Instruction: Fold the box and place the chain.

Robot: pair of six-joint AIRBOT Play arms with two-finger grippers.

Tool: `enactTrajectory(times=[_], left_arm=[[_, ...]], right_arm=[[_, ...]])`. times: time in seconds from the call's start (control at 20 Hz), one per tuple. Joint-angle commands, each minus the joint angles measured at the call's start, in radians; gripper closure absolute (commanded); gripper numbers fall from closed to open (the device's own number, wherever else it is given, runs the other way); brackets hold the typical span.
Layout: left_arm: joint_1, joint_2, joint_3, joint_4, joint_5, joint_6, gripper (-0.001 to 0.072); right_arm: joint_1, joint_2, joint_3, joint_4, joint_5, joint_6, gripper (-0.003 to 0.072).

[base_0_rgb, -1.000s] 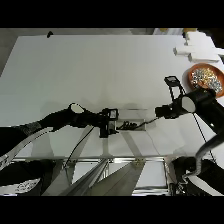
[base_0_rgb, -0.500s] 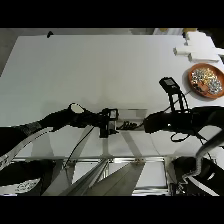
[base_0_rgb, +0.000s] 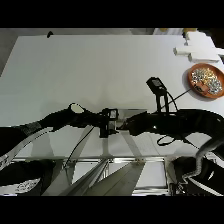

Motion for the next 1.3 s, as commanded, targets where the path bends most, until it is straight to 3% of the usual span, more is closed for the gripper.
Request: enactTrajectory(times=[0.0,0.05,0.1,0.15,0.2,0.4,0.55,0.9,1.0,1.15,1.25], left_arm=[[0.0,0.0,0.001,0.0,0.0,0.0,0.049],[0.0,0.0,0.001,0.0,0.0,0.0,0.049],[0.0,0.0,0.001,0.0,0.0,0.0,0.049],[0.0,0.0,0.001,0.0,0.0,0.0,0.049],[0.0,0.0,0.001,0.0,0.0,0.0,0.049],[0.0,0.0,0.001,0.0,0.0,0.0,0.049],[0.0,0.0,0.001,0.0,0.0,0.0,0.049],[0.0,0.0,0.001,0.0,0.0,0.0,0.049],[0.0,0.0,0.001,0.0,0.0,0.0,0.049],[0.0,0.0,0.001,0.0,0.0,0.0,0.049],[0.0,0.0,0.001,0.0,0.0,0.0,0.049]], right_arm=[[0.009,-0.065,-0.001,-0.073,-0.014,0.008,0.0668],[0.009,-0.084,-0.001,-0.09,-0.012,0.007,0.0666],[0.009,-0.104,-0.001,-0.097,-0.007,0.007,0.0612],[0.008,-0.119,-0.001,-0.097,-0.006,0.007,0.05],[0.008,-0.125,0.0,-0.098,-0.008,0.006,0.0446],[-0.039,-0.12,0.064,-0.182,0.039,-0.005,0.0462],[-0.2,-0.12,0.13,-0.245,0.125,-0.017,0.0668],[-0.586,-0.174,0.13,-0.332,0.173,-0.06,0.0669],[-0.637,-0.216,0.122,-0.331,0.174,-0.109,0.0664],[-0.653,-0.311,0.111,-0.332,0.168,-0.115,0.044],[-0.653,-0.375,0.111,-0.332,0.154,-0.119,0.0437]])
